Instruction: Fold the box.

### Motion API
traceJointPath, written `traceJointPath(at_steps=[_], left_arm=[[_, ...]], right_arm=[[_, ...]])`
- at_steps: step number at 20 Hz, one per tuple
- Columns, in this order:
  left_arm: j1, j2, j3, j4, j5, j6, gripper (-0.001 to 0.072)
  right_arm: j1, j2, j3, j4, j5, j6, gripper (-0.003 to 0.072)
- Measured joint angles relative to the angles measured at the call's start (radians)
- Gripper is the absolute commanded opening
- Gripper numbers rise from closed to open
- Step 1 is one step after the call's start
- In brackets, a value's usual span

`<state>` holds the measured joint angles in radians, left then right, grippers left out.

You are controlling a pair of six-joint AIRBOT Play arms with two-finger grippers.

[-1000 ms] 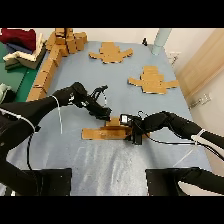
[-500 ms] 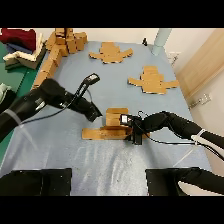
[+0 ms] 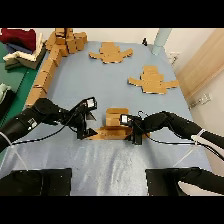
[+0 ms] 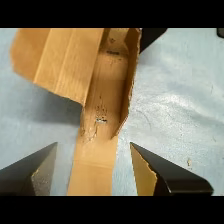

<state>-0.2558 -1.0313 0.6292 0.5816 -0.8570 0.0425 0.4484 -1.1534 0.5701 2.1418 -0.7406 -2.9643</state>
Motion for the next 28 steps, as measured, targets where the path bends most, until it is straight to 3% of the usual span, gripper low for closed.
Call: traceJointPath(at_steps=[11, 12, 14, 15, 17, 18, 28], left_arm=[[-0.036, -0.173, -0.028, -0.126, 0.075, 0.209, 0.0703], [-0.045, -0.183, -0.027, -0.140, 0.079, 0.211, 0.0677], [-0.060, -0.200, -0.026, -0.158, 0.098, 0.217, 0.0387], [-0.066, -0.206, -0.025, -0.166, 0.109, 0.217, 0.0346], [-0.076, -0.213, -0.024, -0.175, 0.123, 0.219, 0.0333], [-0.079, -0.215, -0.024, -0.178, 0.128, 0.219, 0.0169], [-0.118, -0.222, -0.024, -0.257, 0.175, 0.228, 0.0156]], right_arm=[[0.000, 0.000, 0.000, 0.000, -0.001, 0.000, 0.0505], [0.000, 0.000, 0.000, 0.000, -0.001, 0.000, 0.0505], [0.000, 0.000, 0.000, 0.000, -0.001, 0.000, 0.0505], [0.000, 0.000, 0.000, 0.000, -0.001, 0.000, 0.0505], [0.000, 0.000, 0.000, 0.000, -0.001, 0.000, 0.0505], [0.000, 0.000, 0.000, 0.000, -0.001, 0.000, 0.0505], [0.000, 0.000, 0.000, 0.000, -0.002, 0.000, 0.0505]])
